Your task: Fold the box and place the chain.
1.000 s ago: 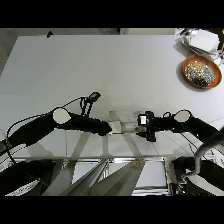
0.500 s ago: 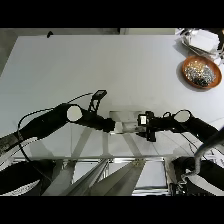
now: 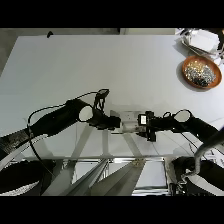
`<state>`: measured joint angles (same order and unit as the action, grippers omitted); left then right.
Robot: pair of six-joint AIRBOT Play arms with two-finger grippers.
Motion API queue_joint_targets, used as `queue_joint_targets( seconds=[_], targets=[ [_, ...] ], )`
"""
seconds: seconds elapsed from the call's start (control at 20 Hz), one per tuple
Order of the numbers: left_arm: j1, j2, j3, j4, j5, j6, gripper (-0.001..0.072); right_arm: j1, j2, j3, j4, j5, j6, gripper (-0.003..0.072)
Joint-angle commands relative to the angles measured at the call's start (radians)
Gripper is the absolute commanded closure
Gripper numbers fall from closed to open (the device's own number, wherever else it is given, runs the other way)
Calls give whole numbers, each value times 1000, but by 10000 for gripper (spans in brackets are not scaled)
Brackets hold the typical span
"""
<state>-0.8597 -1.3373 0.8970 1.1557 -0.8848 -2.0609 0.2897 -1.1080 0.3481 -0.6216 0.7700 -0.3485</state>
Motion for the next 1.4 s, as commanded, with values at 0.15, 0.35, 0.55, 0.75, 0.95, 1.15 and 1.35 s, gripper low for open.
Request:
queue_joint_targets(
  seconds=[0.15, 0.35, 0.55, 0.75, 0.95, 1.15, 1.35],
  targets=[
    [-52, -89, 146, 158, -195, -195, 435, 0, 1, 0, 0, 0, 0, 220],
    [-52, -89, 165, 196, -262, -286, 435, 0, 0, 0, 0, 0, 0, 220],
    [-52, -89, 179, 196, -245, -311, 435, 0, 0, 0, 0, 0, 0, 220],
    [-57, -119, 179, 183, -251, -330, 435, 0, 1, 0, 0, 0, 0, 220],
    [-74, -152, 179, 185, -248, -332, 435, 0, 0, 0, 0, 0, 0, 220],
    [-88, -187, 179, 186, -224, -349, 435, 0, 0, 0, 0, 0, 0, 220],
    [-100, -187, 179, 185, -160, -348, 435, 0, 0, 0, 0, 0, 0, 220]
  ],
)
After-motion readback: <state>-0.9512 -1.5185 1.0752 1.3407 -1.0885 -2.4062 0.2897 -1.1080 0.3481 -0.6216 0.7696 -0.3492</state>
